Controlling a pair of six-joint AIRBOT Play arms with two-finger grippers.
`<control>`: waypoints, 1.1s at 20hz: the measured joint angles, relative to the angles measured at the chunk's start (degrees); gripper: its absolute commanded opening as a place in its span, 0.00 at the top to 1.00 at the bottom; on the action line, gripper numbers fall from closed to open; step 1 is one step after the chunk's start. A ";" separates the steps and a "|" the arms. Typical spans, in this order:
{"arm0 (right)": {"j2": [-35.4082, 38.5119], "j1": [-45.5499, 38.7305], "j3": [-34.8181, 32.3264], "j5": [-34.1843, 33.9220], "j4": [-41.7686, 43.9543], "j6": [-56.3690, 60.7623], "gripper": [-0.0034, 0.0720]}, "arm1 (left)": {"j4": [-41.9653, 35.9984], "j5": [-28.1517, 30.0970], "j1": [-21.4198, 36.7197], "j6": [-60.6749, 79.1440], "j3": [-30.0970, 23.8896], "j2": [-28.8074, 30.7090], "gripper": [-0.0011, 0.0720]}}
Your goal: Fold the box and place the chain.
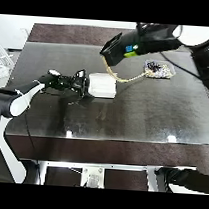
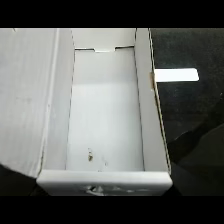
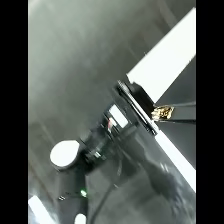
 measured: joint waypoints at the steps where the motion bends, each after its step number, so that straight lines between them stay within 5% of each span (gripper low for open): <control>1: -0.37 0.04 -1.27 -0.48 0.68 0.00 0.94 | 0.00 0.00 0.00 -0.02 0.00 0.00 0.31; 10: -5.64 -0.52 -14.51 -11.82 4.39 -0.90 0.94 | 0.00 -0.02 0.00 -0.02 0.00 0.00 0.31; 17: -14.32 -2.05 -16.85 -20.35 4.57 -1.68 0.91 | 0.00 -0.04 0.00 -0.02 0.00 0.00 0.31; 19: -15.78 -2.34 -16.96 -21.33 5.05 -1.66 0.22 | 0.00 -0.07 0.00 -0.02 0.00 0.00 0.31; 22: -16.55 -3.08 -17.03 -20.28 5.38 -1.73 0.22 | 0.00 -0.07 0.00 -0.02 0.00 0.00 0.31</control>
